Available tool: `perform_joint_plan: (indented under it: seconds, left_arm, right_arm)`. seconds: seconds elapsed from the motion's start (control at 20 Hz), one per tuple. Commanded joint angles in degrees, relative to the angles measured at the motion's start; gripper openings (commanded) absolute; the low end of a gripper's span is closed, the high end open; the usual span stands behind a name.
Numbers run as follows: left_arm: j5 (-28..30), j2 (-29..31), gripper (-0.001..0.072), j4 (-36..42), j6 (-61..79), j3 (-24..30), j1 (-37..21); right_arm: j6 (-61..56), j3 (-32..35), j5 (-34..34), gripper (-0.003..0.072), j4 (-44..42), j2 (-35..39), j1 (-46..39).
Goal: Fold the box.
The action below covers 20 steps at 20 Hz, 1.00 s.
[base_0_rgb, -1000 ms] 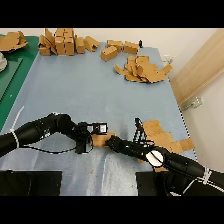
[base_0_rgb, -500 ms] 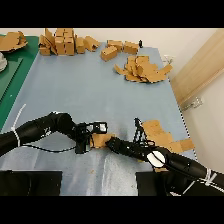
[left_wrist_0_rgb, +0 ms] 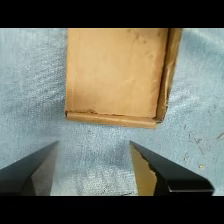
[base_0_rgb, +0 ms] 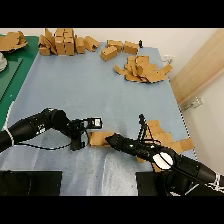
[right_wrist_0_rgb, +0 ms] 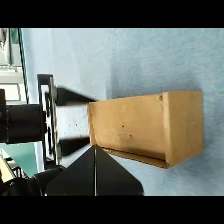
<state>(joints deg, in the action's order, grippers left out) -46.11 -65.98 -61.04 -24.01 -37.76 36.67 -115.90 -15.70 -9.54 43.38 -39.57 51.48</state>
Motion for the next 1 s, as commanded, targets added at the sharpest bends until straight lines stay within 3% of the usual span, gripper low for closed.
perform_joint_plan:
  seconds: [0.0,0.3,0.45,0.95]
  left_arm:
    - [-1.84,0.24,0.0682,-0.24,0.17,-0.02,-0.22]
    - [1.92,0.07,0.0699,5.97,0.63,-0.02,4.35]
    - [3.69,-1.2,0.0699,5.97,0.59,-0.02,6.95]
    - [5.2,-1.57,0.0699,1.53,-1.44,-0.02,6.8]
  right_arm:
    - [-0.04,-0.04,0.09,-0.0001,0.15,0.24,0.02]
    - [-0.07,-0.04,0.09,-0.0001,0.13,0.22,0.0]
    - [-0.09,-0.04,-0.04,0.0,0.11,0.24,0.02]
    - [-0.2,-0.04,-1.42,-0.0001,0.15,-0.7,0.04]
